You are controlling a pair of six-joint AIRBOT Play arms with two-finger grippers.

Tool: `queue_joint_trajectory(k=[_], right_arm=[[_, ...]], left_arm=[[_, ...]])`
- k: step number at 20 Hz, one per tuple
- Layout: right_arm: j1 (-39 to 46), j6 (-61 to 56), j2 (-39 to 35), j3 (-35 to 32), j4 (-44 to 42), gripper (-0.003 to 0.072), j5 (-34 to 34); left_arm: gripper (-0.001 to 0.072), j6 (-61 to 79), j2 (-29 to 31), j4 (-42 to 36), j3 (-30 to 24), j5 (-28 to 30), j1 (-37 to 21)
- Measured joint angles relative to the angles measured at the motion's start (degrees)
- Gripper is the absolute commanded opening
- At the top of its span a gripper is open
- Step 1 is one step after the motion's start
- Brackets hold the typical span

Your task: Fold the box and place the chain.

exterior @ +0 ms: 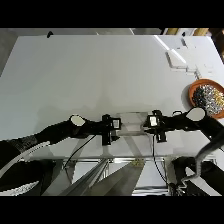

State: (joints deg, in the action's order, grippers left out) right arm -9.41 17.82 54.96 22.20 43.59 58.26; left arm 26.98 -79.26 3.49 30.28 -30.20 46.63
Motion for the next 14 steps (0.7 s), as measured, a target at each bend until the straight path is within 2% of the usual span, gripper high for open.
queue_joint_trajectory(k=[2, 3, 9, 10, 11, 13, 14], right_arm=[[-0.59, -0.26, 1.03, 0.0, -1.18, 0.031, -0.09], [-0.74, -1.14, 1.29, 0.0, -1.46, 0.0341, -0.11], [1.86, -12.79, -2.36, -0.02, 1.27, 0.0336, 2.01], [3.02, -15.67, -4.13, -0.02, 1.44, 0.0331, 3.32], [4.15, -18.25, -5.81, 0.09, 1.2, 0.0294, 4.66], [6.62, -23.45, -9.01, 0.61, 0.81, 0.0171, 6.88], [7.93, -26.53, -10.16, 1.05, 0.74, 0.015, 7.72]], left_arm=[[0.0273, 0.0, 0.0, 0.0, 0.0, -0.04, 0.0], [0.0273, 0.0, 0.0, 0.0, 0.0, -0.07, 0.0], [0.0273, 0.0, 0.0, -0.11, 0.0, -0.13, 0.0], [0.0273, 0.0, 0.0, -0.11, 0.0, -0.15, 0.02], [0.0273, -0.04, 0.0, -0.13, 0.0, -0.07, 0.02], [0.0273, 0.0, 0.0, -0.11, 0.0, -0.11, 0.02], [0.0273, 0.0, 0.0, -0.11, 0.0, -0.11, 0.02]])
